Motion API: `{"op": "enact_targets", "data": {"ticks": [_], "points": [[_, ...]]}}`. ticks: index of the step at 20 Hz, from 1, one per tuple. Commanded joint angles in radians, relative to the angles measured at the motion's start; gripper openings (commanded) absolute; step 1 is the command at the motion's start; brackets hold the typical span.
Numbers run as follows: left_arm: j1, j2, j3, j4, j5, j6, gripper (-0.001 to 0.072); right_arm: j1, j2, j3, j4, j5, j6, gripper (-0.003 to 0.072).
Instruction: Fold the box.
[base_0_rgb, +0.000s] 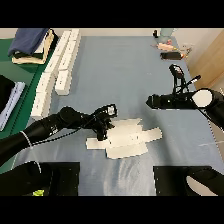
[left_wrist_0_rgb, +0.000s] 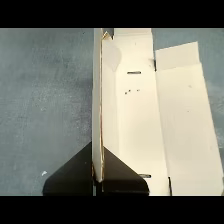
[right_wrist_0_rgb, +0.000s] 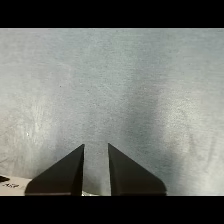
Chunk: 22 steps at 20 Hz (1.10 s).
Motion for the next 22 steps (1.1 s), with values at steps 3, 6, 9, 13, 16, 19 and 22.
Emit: {"op": "enact_targets", "data": {"ticks": [3, 6, 9, 13, 16, 19, 22], "points": [[-0.003, 0.028, 0.044, -0.014, 0.005, 0.091, 0.0015, 0.000, 0.000, 0.001, 0.002, -0.002, 0.000, 0.0217], [-0.003, 0.060, 0.062, -0.013, 0.011, 0.165, 0.0013, 0.000, 0.000, 0.001, -0.001, -0.018, 0.001, 0.0215], [-0.016, 0.060, 0.049, -0.017, 0.039, 0.190, 0.0011, 0.000, 0.000, 0.001, -0.001, -0.055, 0.000, 0.0078], [-0.104, 0.055, -0.009, -0.018, 0.202, 0.257, 0.0011, 0.000, -0.006, 0.001, -0.001, -0.069, 0.000, 0.0077], [-0.121, 0.053, -0.036, -0.072, 0.200, 0.261, 0.0010, 0.000, -0.020, 0.001, -0.001, -0.076, 0.000, 0.0077], [-0.121, 0.053, -0.044, -0.106, 0.192, 0.261, 0.0011, 0.001, -0.032, 0.000, 0.000, -0.079, 0.000, 0.0077], [-0.121, 0.041, -0.054, -0.136, 0.187, 0.261, 0.0011, 0.001, -0.032, -0.007, 0.003, -0.079, 0.000, 0.0078]]}}
